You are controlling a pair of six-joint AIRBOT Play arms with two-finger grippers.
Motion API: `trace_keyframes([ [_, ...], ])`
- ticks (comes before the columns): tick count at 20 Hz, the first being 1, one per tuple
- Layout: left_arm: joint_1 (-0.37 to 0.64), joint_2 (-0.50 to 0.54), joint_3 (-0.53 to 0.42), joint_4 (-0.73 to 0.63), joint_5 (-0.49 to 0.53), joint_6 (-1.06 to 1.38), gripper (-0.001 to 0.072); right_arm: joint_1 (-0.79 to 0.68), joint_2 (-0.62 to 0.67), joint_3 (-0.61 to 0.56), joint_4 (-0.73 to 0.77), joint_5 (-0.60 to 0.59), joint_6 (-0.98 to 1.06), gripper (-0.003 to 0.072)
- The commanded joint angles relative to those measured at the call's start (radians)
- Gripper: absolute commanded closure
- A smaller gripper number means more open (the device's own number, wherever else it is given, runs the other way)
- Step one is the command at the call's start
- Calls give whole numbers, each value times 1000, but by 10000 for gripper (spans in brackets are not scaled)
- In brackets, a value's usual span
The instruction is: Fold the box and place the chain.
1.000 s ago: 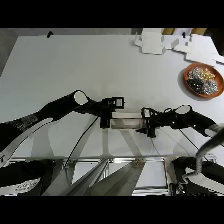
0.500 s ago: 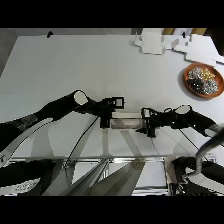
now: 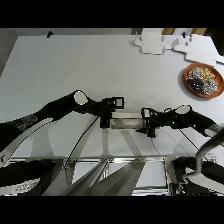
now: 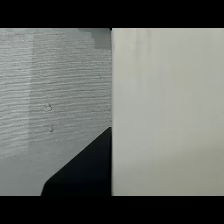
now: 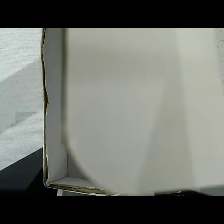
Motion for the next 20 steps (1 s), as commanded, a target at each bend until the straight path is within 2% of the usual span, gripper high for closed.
trace_keyframes([
  [1, 0, 3, 0, 1, -63, 2, 648, 1, 0, -1, 0, 0, 0, 220],
  [3, 2, 10, 0, 3, -73, 1, 283, 1, 0, -1, 0, 0, 0, 220],
  [4, 5, 15, 0, 5, -74, -2, 202, 1, 0, 0, 0, 0, 0, 220],
  [7, 26, 53, 0, 41, -86, -8, 177, 1, 0, 0, 0, 0, 0, 220],
  [9, 47, 98, 0, 132, -105, -106, 175, 1, 0, 0, 1, 0, 0, 220],
  [11, 75, 157, 0, 238, -170, -222, 176, 1, 0, -1, 0, 0, 0, 220],
  [12, 87, 193, 0, 290, -206, -267, 181, 1, 0, 0, 0, 0, 0, 220],
  [13, 94, 233, 0, 338, -242, -326, 252, 1, 0, 0, 0, 1, 0, 220],
  [14, 93, 272, 0, 373, -283, -379, 363, 1, 0, 0, 1, 0, 0, 220],
  [16, 74, 342, 0, 389, -390, -402, 671, 1, 0, 0, 1, 1, 0, 220],
  [17, 53, 363, 0, 382, -435, -404, 706, 1, 0, -1, 1, 1, 0, 220],
  [18, 16, 374, 0, 369, -455, -418, 706, 1, 0, 0, 0, 1, 0, 220],
  [20, -65, 372, 0, 328, -399, -428, 706, 1, 0, 0, 0, 1, 0, 220],
])
